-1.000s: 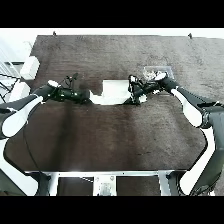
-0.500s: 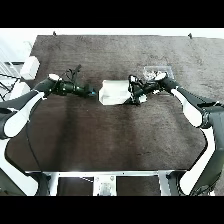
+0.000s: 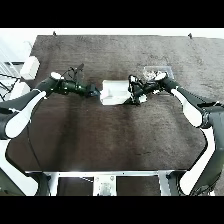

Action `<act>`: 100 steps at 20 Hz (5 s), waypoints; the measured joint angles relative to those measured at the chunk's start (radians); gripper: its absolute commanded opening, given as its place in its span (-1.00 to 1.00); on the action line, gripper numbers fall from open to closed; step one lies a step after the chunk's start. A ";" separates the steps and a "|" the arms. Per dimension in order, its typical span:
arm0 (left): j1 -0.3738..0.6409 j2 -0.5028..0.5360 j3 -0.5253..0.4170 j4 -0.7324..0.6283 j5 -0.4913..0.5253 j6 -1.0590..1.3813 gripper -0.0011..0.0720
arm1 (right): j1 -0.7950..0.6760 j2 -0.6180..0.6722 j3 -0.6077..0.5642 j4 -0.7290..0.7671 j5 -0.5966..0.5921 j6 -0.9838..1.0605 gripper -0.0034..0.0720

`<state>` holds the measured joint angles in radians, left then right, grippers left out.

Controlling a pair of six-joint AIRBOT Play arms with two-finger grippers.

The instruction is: Fold the box and place the chain.

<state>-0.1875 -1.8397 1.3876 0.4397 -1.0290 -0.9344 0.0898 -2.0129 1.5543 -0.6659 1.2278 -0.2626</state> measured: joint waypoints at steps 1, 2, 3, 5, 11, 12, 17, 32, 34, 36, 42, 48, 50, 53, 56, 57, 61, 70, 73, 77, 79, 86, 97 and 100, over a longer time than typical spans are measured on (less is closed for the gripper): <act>-0.006 0.000 0.000 0.000 0.006 0.000 -0.44 | 0.000 0.000 0.000 0.000 0.000 0.000 0.40; -0.008 0.000 0.000 -0.001 0.010 0.000 -0.31 | 0.000 0.000 0.000 0.000 0.000 0.000 0.40; -0.011 0.000 0.000 -0.001 0.014 0.000 -0.31 | 0.000 0.000 0.000 0.000 0.000 0.000 0.40; -0.013 0.000 0.000 -0.003 0.019 -0.002 -0.31 | 0.000 0.000 0.000 0.000 0.000 0.000 0.40; -0.016 0.002 0.000 -0.005 0.023 -0.034 -0.31 | 0.000 0.000 0.000 0.000 0.000 0.000 0.40; -0.016 0.001 0.000 -0.005 0.023 -0.039 -0.26 | 0.000 0.000 0.000 0.000 0.000 0.000 0.40; -0.016 0.002 0.000 -0.006 0.022 -0.063 -0.25 | 0.000 0.000 0.000 0.000 0.000 0.000 0.40; -0.060 0.019 0.000 0.020 0.072 -0.113 0.09 | 0.000 0.000 0.000 0.000 0.000 0.000 0.40; -0.071 0.025 0.001 0.043 0.089 -0.131 0.16 | 0.000 0.000 0.000 0.000 0.000 0.000 0.40; -0.079 0.027 0.001 0.075 0.098 -0.161 0.17 | 0.000 0.000 0.000 0.000 0.000 0.000 0.40; -0.114 0.031 0.044 0.221 0.119 -0.280 0.17 | 0.000 0.000 0.000 0.000 0.000 0.000 0.40; -0.156 0.031 0.100 0.375 0.133 -0.408 0.19 | 0.000 0.000 0.000 0.000 0.000 0.000 0.40; -0.173 0.031 0.112 0.411 0.142 -0.441 0.19 | 0.000 0.000 0.000 0.000 0.000 0.000 0.40; -0.193 0.031 0.131 0.475 0.146 -0.495 0.19 | 0.000 0.000 0.000 0.000 0.000 0.000 0.40; -0.212 0.030 0.155 0.552 0.137 -0.565 0.19 | 0.000 0.000 0.000 0.000 0.000 0.000 0.40; -0.219 0.029 0.161 0.578 0.131 -0.590 0.20 | 0.000 0.000 0.000 0.000 0.000 0.000 0.40; -0.243 0.029 0.180 0.671 0.116 -0.696 0.19 | 0.000 0.000 0.000 0.000 0.000 0.000 0.40; -0.286 0.023 0.210 0.790 0.101 -0.844 0.19 | 0.000 0.000 0.000 0.000 0.000 0.000 0.40; -0.291 0.008 0.250 0.829 0.051 -0.887 0.19 | 0.000 0.000 0.000 0.000 0.000 0.000 0.40; -0.298 -0.009 0.290 0.855 -0.007 -0.924 0.19 | 0.000 0.000 0.000 0.000 0.000 -0.001 0.40; -0.305 -0.013 0.300 0.863 -0.016 -0.935 0.19 | 0.000 0.000 0.000 0.000 0.000 -0.001 0.40; -0.315 -0.016 0.310 0.862 -0.019 -0.964 0.17 | 0.000 0.000 0.000 0.000 0.000 0.000 0.40; -0.317 -0.016 0.341 0.841 -0.056 -0.976 0.16 | 0.000 0.000 0.000 0.000 0.000 0.000 0.40; -0.317 -0.016 0.342 0.841 -0.059 -0.982 0.16 | 0.000 0.000 0.000 0.000 0.000 0.000 0.40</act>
<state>-0.5041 -1.8561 1.7294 1.2804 -1.0878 -1.9160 0.0898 -2.0129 1.5543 -0.6655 1.2274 -0.2630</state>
